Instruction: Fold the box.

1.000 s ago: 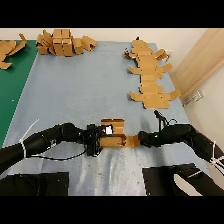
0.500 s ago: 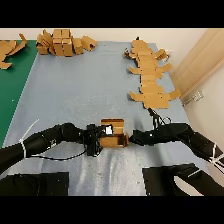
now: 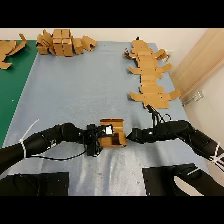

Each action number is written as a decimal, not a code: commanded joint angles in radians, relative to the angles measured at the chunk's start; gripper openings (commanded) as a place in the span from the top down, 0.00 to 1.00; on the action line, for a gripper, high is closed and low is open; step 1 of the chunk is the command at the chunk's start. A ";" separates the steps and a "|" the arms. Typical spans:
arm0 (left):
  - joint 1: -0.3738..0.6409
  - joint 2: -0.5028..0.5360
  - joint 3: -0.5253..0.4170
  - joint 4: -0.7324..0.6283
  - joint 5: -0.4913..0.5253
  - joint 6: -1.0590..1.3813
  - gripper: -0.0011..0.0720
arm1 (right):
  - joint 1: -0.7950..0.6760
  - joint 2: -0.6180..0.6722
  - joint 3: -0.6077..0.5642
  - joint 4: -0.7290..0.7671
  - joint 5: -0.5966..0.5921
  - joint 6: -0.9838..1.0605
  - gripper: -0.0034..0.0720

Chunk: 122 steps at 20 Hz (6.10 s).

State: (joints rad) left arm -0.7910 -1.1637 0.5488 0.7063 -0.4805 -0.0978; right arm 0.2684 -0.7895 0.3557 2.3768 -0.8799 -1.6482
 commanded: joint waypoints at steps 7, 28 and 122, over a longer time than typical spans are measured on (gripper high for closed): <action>0.000 0.001 0.001 0.000 0.000 0.000 0.22 | 0.001 0.071 0.004 -0.066 -0.001 0.053 0.78; 0.000 0.001 0.001 0.000 0.000 0.000 0.22 | 0.104 0.053 0.014 -0.027 0.029 0.036 0.56; 0.000 0.001 0.001 0.000 0.001 0.000 0.22 | 0.363 -0.182 0.205 0.108 0.328 -0.984 0.95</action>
State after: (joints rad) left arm -0.7910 -1.1637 0.5488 0.7063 -0.4797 -0.0978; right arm 0.5274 -1.0637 0.5655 2.6511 -0.7692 -2.6415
